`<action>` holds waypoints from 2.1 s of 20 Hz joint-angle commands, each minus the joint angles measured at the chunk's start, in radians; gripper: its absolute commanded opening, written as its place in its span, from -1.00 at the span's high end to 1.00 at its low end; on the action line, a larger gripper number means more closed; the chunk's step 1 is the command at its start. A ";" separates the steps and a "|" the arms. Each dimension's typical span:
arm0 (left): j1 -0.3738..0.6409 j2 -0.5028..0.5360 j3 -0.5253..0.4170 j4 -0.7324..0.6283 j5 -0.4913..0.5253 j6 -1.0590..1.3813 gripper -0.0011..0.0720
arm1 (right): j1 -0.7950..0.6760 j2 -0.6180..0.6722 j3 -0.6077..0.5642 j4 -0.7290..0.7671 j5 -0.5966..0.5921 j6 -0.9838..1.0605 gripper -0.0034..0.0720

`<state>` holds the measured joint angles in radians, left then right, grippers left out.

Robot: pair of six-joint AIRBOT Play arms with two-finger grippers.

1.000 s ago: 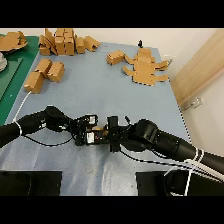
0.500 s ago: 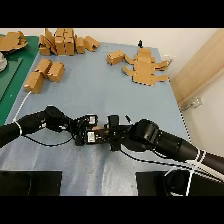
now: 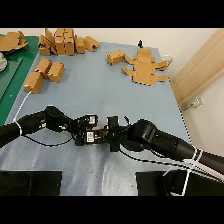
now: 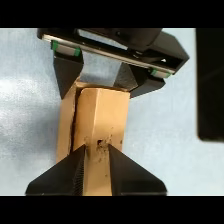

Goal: Fold the box.

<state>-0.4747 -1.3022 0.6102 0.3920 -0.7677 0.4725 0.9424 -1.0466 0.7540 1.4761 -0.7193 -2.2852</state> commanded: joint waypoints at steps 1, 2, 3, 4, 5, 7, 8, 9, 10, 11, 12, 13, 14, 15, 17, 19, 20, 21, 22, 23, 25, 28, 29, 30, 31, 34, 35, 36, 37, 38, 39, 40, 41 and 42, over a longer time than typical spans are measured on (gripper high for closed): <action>0.001 -0.001 0.001 0.000 0.000 0.000 -0.07 | 0.001 -0.011 0.000 0.035 -0.008 0.000 0.32; 0.001 -0.001 0.001 0.000 0.000 0.000 -0.07 | 0.001 -0.013 0.001 0.055 -0.016 0.000 0.32; 0.001 -0.001 0.001 0.000 0.000 0.000 -0.07 | 0.001 -0.013 0.001 0.074 -0.027 0.000 0.32; 0.001 -0.001 0.001 0.000 0.000 0.000 -0.07 | 0.001 -0.013 0.001 0.089 -0.036 0.001 0.32; 0.001 -0.001 0.001 0.000 0.000 0.000 -0.07 | 0.001 -0.012 0.001 0.101 -0.045 0.011 0.32; 0.001 -0.001 0.001 0.000 0.000 0.000 -0.07 | 0.001 -0.003 0.001 0.101 -0.060 0.056 0.29; 0.001 -0.001 0.001 0.000 0.000 0.000 -0.07 | 0.001 0.011 0.001 0.099 -0.065 0.073 0.28; 0.001 -0.001 0.001 0.000 0.001 0.000 -0.07 | 0.000 0.032 0.001 0.097 -0.066 0.084 0.26; 0.001 -0.001 0.001 0.000 0.001 0.000 -0.07 | 0.000 0.051 0.001 0.093 -0.064 0.096 0.23; 0.001 -0.001 0.001 0.000 0.000 0.000 -0.07 | 0.000 0.072 0.001 0.090 -0.062 0.112 -0.23; 0.001 -0.001 0.001 0.000 0.000 0.000 -0.07 | -0.002 0.094 0.001 0.090 -0.066 0.148 -0.36; 0.001 -0.001 0.001 0.000 0.000 0.000 -0.07 | -0.002 0.123 0.001 0.091 -0.076 0.237 -0.35; 0.001 -0.001 0.001 0.000 0.000 0.000 -0.07 | -0.002 0.157 0.001 0.110 -0.087 0.400 -0.17; 0.001 -0.001 0.001 0.000 0.000 0.000 -0.07 | -0.002 0.186 0.000 0.145 -0.091 0.570 0.53; 0.001 -0.001 0.001 0.000 0.000 0.000 -0.07 | -0.022 0.235 -0.014 0.245 -0.101 0.878 0.91; 0.001 -0.001 0.001 0.000 0.000 0.000 -0.07 | -0.058 0.267 -0.063 0.390 -0.091 0.969 0.91; 0.001 -0.001 0.001 0.000 0.000 0.000 -0.07 | -0.081 0.279 -0.095 0.455 -0.065 0.973 0.91; 0.001 -0.001 0.001 0.000 0.000 0.000 -0.07 | -0.117 0.289 -0.136 0.534 -0.021 0.987 0.92; 0.001 -0.001 0.001 0.000 0.000 0.000 -0.07 | -0.156 0.290 -0.182 0.626 0.042 0.987 0.92; 0.001 -0.001 0.001 0.000 0.000 0.000 -0.07 | -0.189 0.286 -0.232 0.721 0.114 0.986 0.92; 0.001 -0.001 0.001 0.000 0.001 0.000 -0.07 | -0.225 0.270 -0.338 0.924 0.291 0.941 0.92; 0.001 -0.001 0.001 0.000 0.001 0.000 -0.07 | -0.224 0.227 -0.393 1.102 0.447 0.916 0.92; 0.001 -0.001 0.001 0.000 0.000 0.000 -0.07 | -0.223 0.215 -0.385 1.105 0.470 0.917 0.92; 0.001 -0.001 0.001 0.000 0.000 0.000 -0.07 | -0.221 0.204 -0.379 1.105 0.488 0.927 0.92; 0.001 -0.001 0.001 0.000 0.000 0.000 -0.07 | -0.217 0.193 -0.378 1.105 0.506 0.936 0.92; 0.001 -0.001 0.001 0.000 0.001 0.000 -0.07 | -0.196 0.161 -0.378 1.104 0.499 0.969 0.92; 0.001 -0.001 0.001 0.000 0.000 0.000 -0.07 | -0.177 0.161 -0.378 1.102 0.501 0.969 0.92; 0.001 -0.001 0.001 0.000 0.000 0.000 -0.07 | -0.160 0.161 -0.378 1.101 0.503 0.969 0.92; 0.001 -0.001 0.001 0.000 0.000 0.000 -0.07 | -0.145 0.161 -0.378 1.099 0.503 0.969 0.92; 0.001 -0.001 0.001 0.000 0.000 0.000 -0.07 | -0.134 0.161 -0.378 1.093 0.502 0.969 0.92; 0.001 -0.001 0.001 0.000 0.000 0.000 -0.07 | -0.129 0.160 -0.378 1.089 0.502 0.969 0.92; 0.001 -0.001 0.001 0.001 0.000 0.000 -0.07 | -0.130 0.160 -0.380 1.083 0.503 0.968 0.92; 0.001 -0.001 0.001 0.000 0.000 0.000 -0.07 | -0.130 0.160 -0.381 1.077 0.505 0.968 0.92; 0.001 -0.001 0.001 0.000 0.000 0.000 -0.07 | -0.131 0.155 -0.381 1.066 0.510 0.968 0.92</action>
<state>-0.4747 -1.3022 0.6102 0.3923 -0.7673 0.4728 0.8017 -0.8852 0.3748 2.5603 -0.2192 -1.3174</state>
